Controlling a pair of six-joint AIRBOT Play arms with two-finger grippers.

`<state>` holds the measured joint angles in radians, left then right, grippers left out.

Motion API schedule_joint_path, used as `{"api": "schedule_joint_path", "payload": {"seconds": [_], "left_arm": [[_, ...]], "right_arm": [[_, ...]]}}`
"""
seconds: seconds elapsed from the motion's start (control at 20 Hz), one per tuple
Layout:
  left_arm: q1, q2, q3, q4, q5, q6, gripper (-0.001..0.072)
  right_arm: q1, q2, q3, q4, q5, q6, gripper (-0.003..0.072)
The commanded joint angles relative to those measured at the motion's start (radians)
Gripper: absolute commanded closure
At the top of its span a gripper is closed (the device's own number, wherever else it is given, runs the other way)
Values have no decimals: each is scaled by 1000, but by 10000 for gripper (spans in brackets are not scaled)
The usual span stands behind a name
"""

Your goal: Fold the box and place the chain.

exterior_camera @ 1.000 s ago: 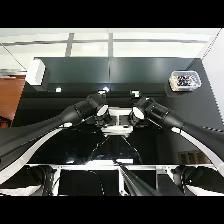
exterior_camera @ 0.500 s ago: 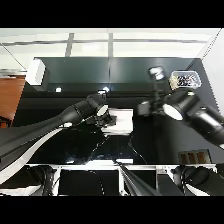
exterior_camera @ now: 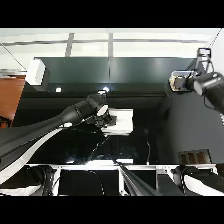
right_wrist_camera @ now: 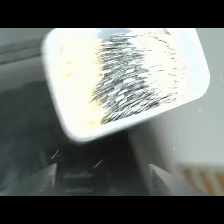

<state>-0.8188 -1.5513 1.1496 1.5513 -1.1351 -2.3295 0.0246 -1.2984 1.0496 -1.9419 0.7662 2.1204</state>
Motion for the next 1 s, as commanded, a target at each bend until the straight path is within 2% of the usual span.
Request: {"api": "schedule_joint_path", "payload": {"seconds": [0.0, 0.15, 0.2, 0.45, 0.5, 0.55, 0.65, 0.95], "left_arm": [[0, -1, 0, 0, 4, -1, 682], [0, -1, 0, 0, 5, -1, 681], [0, -1, 0, 0, 5, -1, 681], [0, -1, 0, 0, 4, -1, 682], [0, -1, 0, 0, 4, -1, 682], [0, -1, 0, 0, 5, -1, 682], [0, -1, 0, 0, 5, -1, 682], [0, -1, 0, 0, 5, -1, 681]], "right_arm": [[-169, -235, 211, 248, 16, -157, 95], [-191, -394, 387, 264, 97, -192, 96], [-193, -433, 429, 266, 101, -192, 144], [-193, -548, 522, 267, 125, -192, 146], [-193, -557, 522, 271, 134, -192, 217], [-193, -560, 522, 278, 148, -192, 335], [-193, -556, 532, 273, 190, -197, 675], [-193, -481, 695, 278, 312, -323, 674]]}}
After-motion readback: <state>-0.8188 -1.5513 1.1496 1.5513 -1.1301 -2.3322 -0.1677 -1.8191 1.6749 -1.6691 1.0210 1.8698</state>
